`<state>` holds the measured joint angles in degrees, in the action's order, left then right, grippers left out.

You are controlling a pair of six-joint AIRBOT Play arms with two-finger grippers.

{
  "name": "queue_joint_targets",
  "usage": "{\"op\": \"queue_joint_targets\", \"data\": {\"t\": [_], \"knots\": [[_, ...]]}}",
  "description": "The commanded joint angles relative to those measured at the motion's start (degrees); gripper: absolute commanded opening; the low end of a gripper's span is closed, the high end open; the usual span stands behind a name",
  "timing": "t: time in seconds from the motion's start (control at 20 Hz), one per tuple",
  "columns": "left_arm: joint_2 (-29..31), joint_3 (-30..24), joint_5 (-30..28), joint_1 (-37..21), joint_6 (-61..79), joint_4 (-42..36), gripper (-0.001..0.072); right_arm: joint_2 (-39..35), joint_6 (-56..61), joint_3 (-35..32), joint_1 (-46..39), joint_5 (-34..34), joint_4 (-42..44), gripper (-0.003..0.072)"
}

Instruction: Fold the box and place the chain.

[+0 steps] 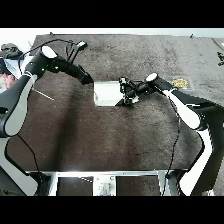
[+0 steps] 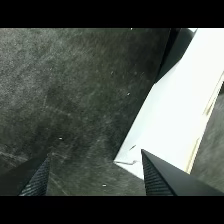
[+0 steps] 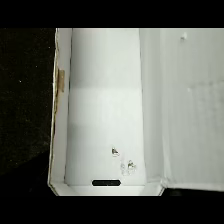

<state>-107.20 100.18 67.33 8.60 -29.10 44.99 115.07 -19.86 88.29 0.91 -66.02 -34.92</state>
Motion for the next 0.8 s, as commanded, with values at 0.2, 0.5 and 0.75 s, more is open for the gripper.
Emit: {"op": "queue_joint_targets", "data": {"t": [0.2,0.5,0.75], "knots": [[-6.2,-3.2,6.0,-5.2,32.0,-12.9,0.0609,0.0,0.0,0.0,0.0,0.0,0.0,0.0331],[-9.9,-5.2,9.7,-4.9,43.6,-12.4,0.0720,0.0,0.0,0.0,0.0,0.0,0.0,0.0331],[-9.9,-10.0,9.0,-3.2,47.2,-15.0,0.0720,0.0,0.0,0.0,0.0,0.0,0.0,0.0331]]}}
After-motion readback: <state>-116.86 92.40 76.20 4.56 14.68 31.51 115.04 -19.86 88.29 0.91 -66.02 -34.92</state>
